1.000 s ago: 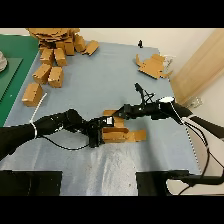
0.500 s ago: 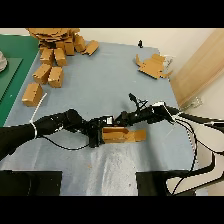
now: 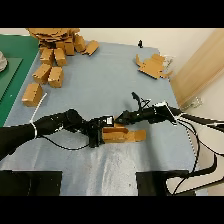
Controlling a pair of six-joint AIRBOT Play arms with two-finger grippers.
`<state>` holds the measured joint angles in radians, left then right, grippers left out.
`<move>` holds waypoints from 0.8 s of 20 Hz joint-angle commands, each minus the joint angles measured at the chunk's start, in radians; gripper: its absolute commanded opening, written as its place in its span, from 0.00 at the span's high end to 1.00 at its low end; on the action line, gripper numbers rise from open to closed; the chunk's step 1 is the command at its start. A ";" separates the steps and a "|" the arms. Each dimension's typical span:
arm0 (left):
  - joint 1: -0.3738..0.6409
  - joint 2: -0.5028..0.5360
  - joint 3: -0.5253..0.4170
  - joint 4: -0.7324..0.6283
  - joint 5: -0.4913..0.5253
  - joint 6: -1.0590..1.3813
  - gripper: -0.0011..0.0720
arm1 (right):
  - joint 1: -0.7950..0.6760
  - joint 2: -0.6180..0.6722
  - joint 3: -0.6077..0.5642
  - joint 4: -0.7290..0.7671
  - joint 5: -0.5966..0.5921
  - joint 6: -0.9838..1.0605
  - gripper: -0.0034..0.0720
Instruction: Fold the box.
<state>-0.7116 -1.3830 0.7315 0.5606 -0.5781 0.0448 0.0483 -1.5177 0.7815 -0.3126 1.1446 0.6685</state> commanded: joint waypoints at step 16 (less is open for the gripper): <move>0.001 0.000 0.001 0.000 -0.002 0.000 0.43 | 0.071 0.911 -0.401 -0.893 -0.144 0.030 0.33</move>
